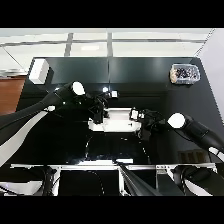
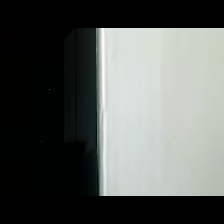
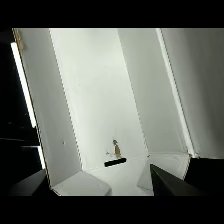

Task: Fold the box and place the chain.

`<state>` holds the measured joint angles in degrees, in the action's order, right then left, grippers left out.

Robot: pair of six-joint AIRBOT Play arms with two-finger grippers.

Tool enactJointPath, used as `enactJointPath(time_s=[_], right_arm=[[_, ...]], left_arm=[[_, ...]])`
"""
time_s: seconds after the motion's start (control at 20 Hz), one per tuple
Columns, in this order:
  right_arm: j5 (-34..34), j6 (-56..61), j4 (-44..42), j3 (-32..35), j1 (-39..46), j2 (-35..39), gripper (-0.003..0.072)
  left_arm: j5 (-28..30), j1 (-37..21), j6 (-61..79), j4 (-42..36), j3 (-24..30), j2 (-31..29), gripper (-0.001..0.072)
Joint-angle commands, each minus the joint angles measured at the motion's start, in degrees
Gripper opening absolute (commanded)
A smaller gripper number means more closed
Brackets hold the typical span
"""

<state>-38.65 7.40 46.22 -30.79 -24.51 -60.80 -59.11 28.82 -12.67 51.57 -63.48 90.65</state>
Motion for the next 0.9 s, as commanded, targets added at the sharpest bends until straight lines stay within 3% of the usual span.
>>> enactJointPath(time_s=[0.0,0.4,0.85], right_arm=[[-1.01,-0.68,4.85,-2.91,0.31,-0.13,0.072],[1.66,-2.99,-0.85,-3.67,4.28,-0.15,0.072],[-5.4,-22.12,-17.33,-3.65,6.23,-6.19,0.072]], left_arm=[[0.02,0.02,0.0,-0.02,0.0,0.04,0.0025],[-0.09,0.02,0.0,-0.02,0.0,0.04,0.0025],[-0.04,0.02,0.0,-0.04,-0.02,0.04,0.0026]])
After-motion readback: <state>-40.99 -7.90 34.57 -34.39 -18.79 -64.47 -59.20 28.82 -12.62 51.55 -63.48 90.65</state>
